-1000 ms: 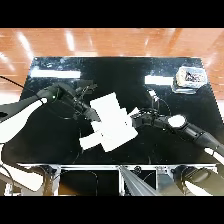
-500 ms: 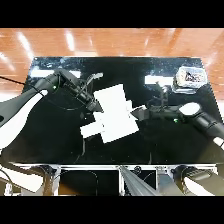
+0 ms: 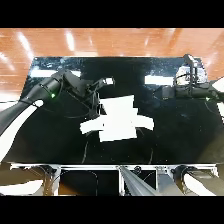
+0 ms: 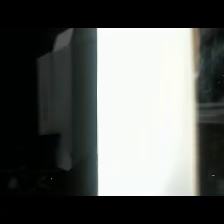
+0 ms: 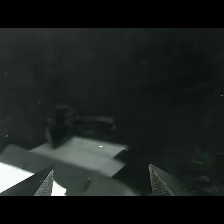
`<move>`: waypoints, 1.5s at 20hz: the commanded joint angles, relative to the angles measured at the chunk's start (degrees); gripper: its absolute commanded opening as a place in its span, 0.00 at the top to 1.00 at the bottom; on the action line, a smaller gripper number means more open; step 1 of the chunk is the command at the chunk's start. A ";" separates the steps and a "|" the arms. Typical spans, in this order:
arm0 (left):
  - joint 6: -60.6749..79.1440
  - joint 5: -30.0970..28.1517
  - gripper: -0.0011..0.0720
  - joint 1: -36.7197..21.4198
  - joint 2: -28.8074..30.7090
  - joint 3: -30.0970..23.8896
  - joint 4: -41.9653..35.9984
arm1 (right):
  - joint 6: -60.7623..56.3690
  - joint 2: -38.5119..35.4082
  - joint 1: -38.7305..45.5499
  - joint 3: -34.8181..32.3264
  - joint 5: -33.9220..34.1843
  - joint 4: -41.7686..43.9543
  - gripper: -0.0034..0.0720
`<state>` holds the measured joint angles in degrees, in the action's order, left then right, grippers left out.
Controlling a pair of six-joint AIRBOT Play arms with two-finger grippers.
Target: Fold the box and place the chain.
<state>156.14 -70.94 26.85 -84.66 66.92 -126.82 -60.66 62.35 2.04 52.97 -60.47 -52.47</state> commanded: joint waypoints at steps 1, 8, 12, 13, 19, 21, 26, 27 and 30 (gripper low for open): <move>5.90 10.45 0.97 3.58 2.29 -6.03 1.79 | -4.33 -1.53 0.79 1.95 -1.57 -6.54 0.02; 11.45 35.21 0.96 7.13 4.28 -17.77 3.67 | -5.60 -1.60 0.74 1.95 -0.96 -11.06 0.02; 11.47 34.99 0.96 7.15 4.26 -17.75 4.87 | -5.53 -1.57 0.74 1.90 -0.15 -11.34 0.02; 11.45 35.04 0.96 7.21 4.26 -17.75 4.72 | -5.53 -1.57 0.74 1.90 -0.20 -11.34 0.02; 15.96 34.58 0.96 7.23 4.17 -17.73 8.39 | 0.46 -1.73 2.47 0.94 -3.23 -16.09 0.02; 15.96 32.50 0.96 7.13 4.20 -17.51 10.75 | 10.93 -1.95 6.78 -2.84 -7.23 -6.10 0.02; 15.96 19.82 0.96 6.01 5.03 -17.14 15.72 | 23.65 -1.95 4.94 -14.32 -10.21 1.36 0.02; 15.93 16.61 0.96 5.31 5.18 -17.14 15.28 | 25.38 -1.95 2.97 -15.45 -10.08 0.94 0.02; 15.93 11.89 0.96 5.01 5.49 -17.16 14.60 | 25.40 -1.95 -2.49 -15.98 -10.08 -5.09 0.02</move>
